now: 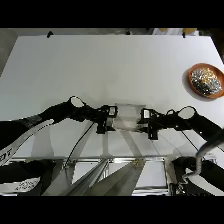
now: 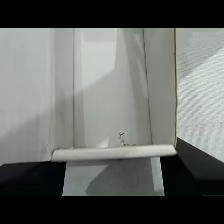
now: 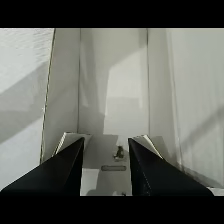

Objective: Fold the box and place the chain.

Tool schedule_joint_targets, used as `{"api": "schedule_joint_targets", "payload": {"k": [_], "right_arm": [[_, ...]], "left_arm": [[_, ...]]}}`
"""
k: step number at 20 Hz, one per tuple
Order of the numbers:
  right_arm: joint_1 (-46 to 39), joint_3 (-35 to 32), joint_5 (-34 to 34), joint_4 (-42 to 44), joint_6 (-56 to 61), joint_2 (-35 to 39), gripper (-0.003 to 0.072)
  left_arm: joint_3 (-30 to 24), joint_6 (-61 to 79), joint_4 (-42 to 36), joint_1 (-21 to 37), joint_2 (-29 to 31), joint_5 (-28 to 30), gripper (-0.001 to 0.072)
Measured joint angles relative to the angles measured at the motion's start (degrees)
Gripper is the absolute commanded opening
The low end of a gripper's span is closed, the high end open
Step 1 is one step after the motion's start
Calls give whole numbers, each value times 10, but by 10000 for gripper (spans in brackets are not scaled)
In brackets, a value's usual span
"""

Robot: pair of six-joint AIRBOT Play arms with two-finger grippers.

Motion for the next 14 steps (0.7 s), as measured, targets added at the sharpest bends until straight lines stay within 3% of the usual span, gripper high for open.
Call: {"api": "schedule_joint_targets", "payload": {"k": [5,9,14], "right_arm": [[4,0,1,-24,45,34,339],[4,0,3,-100,149,104,335],[-23,8,4,-146,336,223,148]], "left_arm": [[0,-1,-3,0,0,-1,255],[0,-2,-3,0,0,3,255],[0,-2,-3,0,0,3,255]]}}
